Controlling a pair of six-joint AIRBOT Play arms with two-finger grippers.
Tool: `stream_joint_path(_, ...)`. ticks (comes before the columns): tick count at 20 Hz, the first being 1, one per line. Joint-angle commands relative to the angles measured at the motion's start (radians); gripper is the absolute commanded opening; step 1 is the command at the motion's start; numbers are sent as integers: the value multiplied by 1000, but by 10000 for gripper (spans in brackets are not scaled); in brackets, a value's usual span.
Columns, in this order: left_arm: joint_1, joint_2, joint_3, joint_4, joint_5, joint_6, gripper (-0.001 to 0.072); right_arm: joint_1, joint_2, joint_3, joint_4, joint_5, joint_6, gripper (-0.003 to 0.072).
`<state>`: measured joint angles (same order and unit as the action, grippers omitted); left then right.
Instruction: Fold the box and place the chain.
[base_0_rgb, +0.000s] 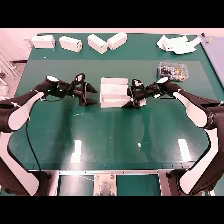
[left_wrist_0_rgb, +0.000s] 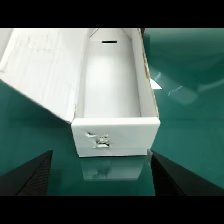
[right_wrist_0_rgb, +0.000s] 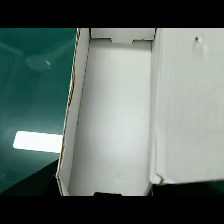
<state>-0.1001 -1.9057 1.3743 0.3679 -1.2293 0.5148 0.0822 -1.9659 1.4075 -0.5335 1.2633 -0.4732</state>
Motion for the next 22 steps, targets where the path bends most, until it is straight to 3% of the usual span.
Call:
stream_joint_path(1, 3, -2, 0, -1, -22, 10, 720, 1, 0, 0, 2, -2, 1, 335)
stream_joint_path(4, 3, -29, 0, -10, -56, 10, 720, 1, 0, 0, 2, -2, 1, 335)
stream_joint_path(22, -43, -54, 0, -39, 27, 43, 720, 1, 0, 0, 2, -2, 1, 335)
